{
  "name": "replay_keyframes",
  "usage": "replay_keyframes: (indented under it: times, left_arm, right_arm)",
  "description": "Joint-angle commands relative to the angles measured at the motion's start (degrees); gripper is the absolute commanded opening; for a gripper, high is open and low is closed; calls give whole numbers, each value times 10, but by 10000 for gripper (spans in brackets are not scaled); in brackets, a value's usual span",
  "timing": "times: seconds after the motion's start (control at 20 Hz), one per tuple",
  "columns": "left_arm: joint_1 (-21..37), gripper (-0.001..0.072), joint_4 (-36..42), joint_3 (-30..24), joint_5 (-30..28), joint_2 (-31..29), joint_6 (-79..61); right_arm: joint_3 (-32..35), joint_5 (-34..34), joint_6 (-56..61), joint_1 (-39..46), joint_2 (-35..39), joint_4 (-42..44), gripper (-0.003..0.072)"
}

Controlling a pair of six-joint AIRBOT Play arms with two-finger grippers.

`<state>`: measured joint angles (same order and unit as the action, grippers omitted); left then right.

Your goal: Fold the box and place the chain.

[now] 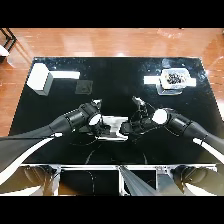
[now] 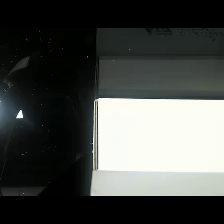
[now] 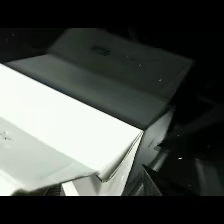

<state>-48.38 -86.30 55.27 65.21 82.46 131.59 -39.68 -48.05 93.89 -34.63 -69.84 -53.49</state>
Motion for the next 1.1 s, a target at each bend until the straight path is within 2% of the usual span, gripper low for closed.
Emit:
replay_keyframes:
  times: [0.0,0.05,0.15,0.3,0.35,0.4,0.75,0.9,1.05]
  left_arm:
    - [0,24,0,0,0,0,0]
    - [0,24,0,0,0,0,0]
    - [0,24,0,0,0,0,0]
    - [0,24,0,0,0,0,0]
    - [0,24,0,0,0,0,0]
    - [0,24,0,0,0,0,0]
    - [0,24,0,0,0,0,0]
    - [0,24,0,0,0,0,0]
    - [0,24,0,0,0,0,0]
  right_arm:
    - [-23,-2,124,-25,-1,-99,508]
    - [-32,-3,153,-34,-1,-121,463]
    - [-55,-15,197,-53,-3,-166,463]
    - [-83,-73,249,-76,-15,-233,462]
    - [-88,-86,252,-81,-19,-240,369]
    - [-90,-89,254,-86,-20,-242,337]
    - [-110,-114,294,-95,-51,-261,335]
    - [-134,-120,299,-100,-71,-263,300]
    - [-149,-134,318,-105,-85,-263,300]
